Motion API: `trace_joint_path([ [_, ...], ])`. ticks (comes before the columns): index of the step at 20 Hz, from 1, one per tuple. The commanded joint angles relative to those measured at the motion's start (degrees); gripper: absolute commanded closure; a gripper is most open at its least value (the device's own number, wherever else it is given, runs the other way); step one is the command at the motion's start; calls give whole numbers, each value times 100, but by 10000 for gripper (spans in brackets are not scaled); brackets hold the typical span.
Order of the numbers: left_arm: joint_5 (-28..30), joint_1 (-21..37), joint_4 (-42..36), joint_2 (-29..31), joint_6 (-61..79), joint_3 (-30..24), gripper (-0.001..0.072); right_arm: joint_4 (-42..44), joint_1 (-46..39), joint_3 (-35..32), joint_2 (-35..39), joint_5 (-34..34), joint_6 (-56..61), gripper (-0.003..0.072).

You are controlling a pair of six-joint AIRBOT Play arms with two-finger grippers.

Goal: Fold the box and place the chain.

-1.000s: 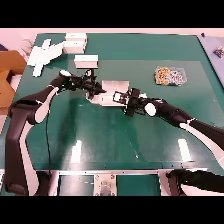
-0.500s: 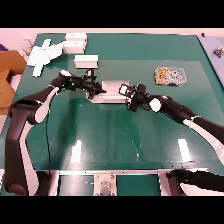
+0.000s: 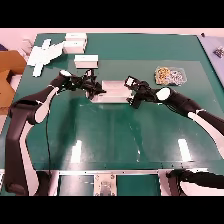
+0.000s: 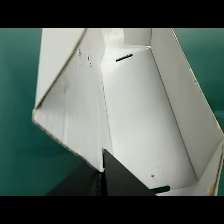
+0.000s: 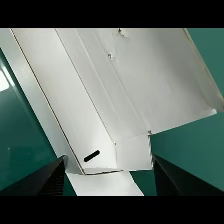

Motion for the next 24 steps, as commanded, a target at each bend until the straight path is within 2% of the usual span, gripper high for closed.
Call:
trace_joint_path([
  [1, 0, 0, -2, -2, 2, -2, 691, 1200, -302, 199, -293, 713, -1222, 78],
  [11, 2, 0, -2, 0, 2, -2, 690, 1255, -859, 1047, -750, 2052, -1657, 76],
  [24, 0, 0, -2, 0, 2, -2, 691, 1215, -1082, 1770, -1467, 2638, -1932, 74],
])
